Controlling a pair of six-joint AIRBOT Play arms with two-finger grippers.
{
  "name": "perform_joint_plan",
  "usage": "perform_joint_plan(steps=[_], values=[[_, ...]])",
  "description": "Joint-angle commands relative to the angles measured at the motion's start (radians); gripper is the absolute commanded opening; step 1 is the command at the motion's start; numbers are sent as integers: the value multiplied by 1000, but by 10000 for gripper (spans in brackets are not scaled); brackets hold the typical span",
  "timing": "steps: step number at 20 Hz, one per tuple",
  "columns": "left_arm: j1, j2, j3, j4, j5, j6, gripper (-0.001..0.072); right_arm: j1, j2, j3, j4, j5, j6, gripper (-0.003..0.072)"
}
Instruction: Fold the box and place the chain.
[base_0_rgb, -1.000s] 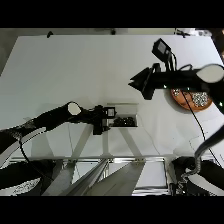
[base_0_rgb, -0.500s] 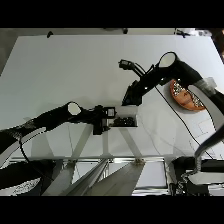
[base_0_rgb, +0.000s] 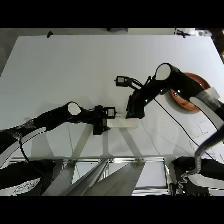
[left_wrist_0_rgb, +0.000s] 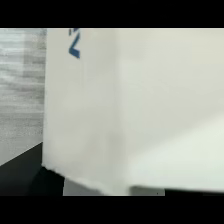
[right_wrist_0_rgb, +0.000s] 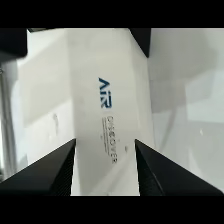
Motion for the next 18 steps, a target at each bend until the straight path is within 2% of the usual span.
perform_joint_plan(steps=[1, 4, 5, 6, 7, 10, 18], values=[[0, 1, 0, 0, 0, 0, 205, 5, 111, -130, -45, -126, -62, 423], [0, 1, 0, 0, 0, 0, 205, 17, 141, -158, -45, -168, -70, 426], [0, 1, 0, 0, 0, 0, 205, 33, 141, -158, -45, -185, -70, 448], [0, 1, 0, 0, 0, 0, 205, 51, 141, -161, -45, -215, -70, 551], [0, 1, 0, 0, 0, 0, 205, 72, 141, -161, -45, -248, -70, 568], [0, 1, 0, 0, 0, 0, 205, 122, 141, -161, -41, -283, -69, 568], [0, 1, 0, 0, 0, 0, 205, 152, 141, -165, -54, -218, 13, 530]])
